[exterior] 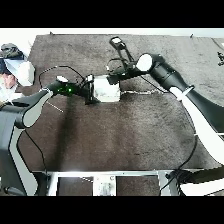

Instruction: Fold the box and place the chain.

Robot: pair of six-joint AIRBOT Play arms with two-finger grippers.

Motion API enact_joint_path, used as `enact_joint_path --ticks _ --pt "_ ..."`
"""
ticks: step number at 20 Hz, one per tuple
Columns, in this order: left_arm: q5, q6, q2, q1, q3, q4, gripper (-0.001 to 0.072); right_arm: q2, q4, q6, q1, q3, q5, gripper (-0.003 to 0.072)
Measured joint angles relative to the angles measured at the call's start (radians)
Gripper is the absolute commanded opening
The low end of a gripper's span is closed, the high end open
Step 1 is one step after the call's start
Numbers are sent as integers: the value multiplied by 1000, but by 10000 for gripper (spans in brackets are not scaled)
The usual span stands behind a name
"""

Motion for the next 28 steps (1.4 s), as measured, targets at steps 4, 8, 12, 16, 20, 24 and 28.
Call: enact_joint_path --ticks 4,8,12,16,20,24,28 --pt "0 0 0 0 0 0 352 120 -1 43 -125 -158 15 274" --pt "0 0 0 0 0 0 352 247 -7 138 -278 -411 -89 285" --pt "0 0 0 0 0 0 352 283 -8 241 -377 -605 -249 380" --pt "0 0 0 0 0 0 352 241 16 315 -407 -682 -423 380" --pt "0 0 0 0 0 0 352 170 89 348 -414 -701 -565 380" --pt "0 0 0 0 0 0 352 103 150 358 -415 -688 -639 379" --pt "0 0 0 0 0 0 352 42 203 362 -393 -652 -704 255"
